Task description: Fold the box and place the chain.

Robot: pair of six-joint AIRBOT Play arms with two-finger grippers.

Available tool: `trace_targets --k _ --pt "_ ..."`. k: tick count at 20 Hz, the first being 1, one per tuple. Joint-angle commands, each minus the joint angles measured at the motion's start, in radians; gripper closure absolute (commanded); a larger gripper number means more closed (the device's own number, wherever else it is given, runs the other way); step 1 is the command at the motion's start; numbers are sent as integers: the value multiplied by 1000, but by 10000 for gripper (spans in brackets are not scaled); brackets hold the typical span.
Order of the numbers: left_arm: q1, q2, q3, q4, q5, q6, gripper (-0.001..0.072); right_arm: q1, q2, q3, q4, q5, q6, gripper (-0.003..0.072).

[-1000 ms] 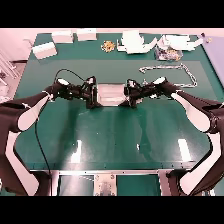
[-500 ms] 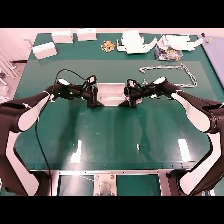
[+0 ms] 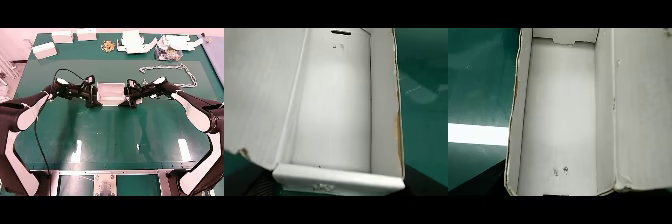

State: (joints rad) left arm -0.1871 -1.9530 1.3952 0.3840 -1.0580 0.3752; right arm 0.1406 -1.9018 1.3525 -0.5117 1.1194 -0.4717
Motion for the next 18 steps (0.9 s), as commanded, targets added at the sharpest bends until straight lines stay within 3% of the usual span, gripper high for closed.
trace_targets --k 1,7,18 --pt "8 0 1 5 1 -1 -11 0 0 0 0 0 0 111" --pt "8 0 6 12 41 43 -10 0 0 0 0 0 0 112" --pt "7 -6 6 -11 21 87 -4 0 0 0 0 0 0 111"
